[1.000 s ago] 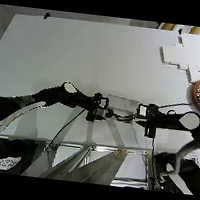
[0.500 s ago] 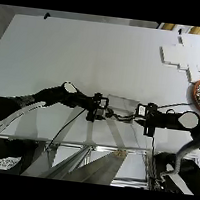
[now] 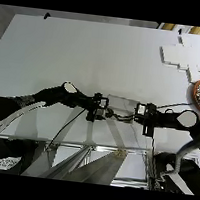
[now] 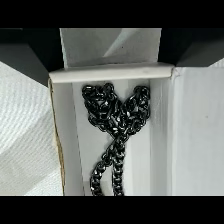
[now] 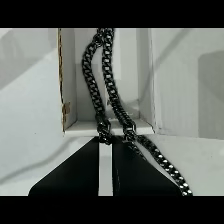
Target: Fold the box and place the chain.
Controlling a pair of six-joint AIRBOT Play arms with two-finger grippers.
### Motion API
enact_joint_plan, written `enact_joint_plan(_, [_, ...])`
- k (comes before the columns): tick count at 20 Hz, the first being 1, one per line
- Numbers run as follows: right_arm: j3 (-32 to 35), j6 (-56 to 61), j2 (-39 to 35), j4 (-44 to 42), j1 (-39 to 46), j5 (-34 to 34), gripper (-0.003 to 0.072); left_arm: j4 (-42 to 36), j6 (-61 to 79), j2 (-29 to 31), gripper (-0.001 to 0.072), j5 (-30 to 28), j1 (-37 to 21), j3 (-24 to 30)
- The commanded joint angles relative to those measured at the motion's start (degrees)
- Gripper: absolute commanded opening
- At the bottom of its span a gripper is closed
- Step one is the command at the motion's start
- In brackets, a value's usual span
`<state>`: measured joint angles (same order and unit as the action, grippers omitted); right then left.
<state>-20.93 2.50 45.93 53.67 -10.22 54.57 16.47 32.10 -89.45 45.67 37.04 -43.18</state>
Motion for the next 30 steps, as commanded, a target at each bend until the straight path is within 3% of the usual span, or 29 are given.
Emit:
enact_joint_plan(1, [0.0, 0.1, -0.1, -0.3, -0.1, 1.6, 0.004, 0.0, 0.0, 0.0, 0.003, 0.0, 0.0, 0.0])
enact_joint_plan(7, [0.0, 9.4, -5.3, 9.2, -0.1, 4.1, 0.002, 0.0, 0.0, 0.0, 0.003, 0.0, 0.0, 0.0])
enact_joint_plan(10, [0.0, 12.1, -10.1, 8.6, -0.1, 5.9, 0.002, 0.0, 0.0, 0.0, 0.003, 0.0, 0.0, 0.0])
enact_joint_plan(13, [0.0, 16.9, -13.9, 2.3, -0.1, 6.3, 0.002, 0.0, 0.0, 0.0, 0.003, 0.0, 0.0, 0.0])
enact_joint_plan(16, [0.0, 16.9, -14.3, -10.2, -0.1, 5.8, 0.002, 0.0, 0.0, 0.0, 0.003, 0.0, 0.0, 0.0])
enact_joint_plan(22, [0.0, 16.5, -14.3, -31.5, -0.1, -3.5, 0.002, 0.0, 0.0, 0.0, 0.003, 0.0, 0.0, 0.0])
enact_joint_plan(25, [0.0, 15.3, -14.2, -33.9, -0.1, -4.0, 0.002, 0.0, 0.0, 0.0, 0.003, 0.0, 0.0, 0.0])
enact_joint_plan(30, [0.0, 13.5, -12.9, -28.9, -0.1, -3.8, 0.002, 0.0, 0.0, 0.0, 0.003, 0.0, 0.0, 0.0])
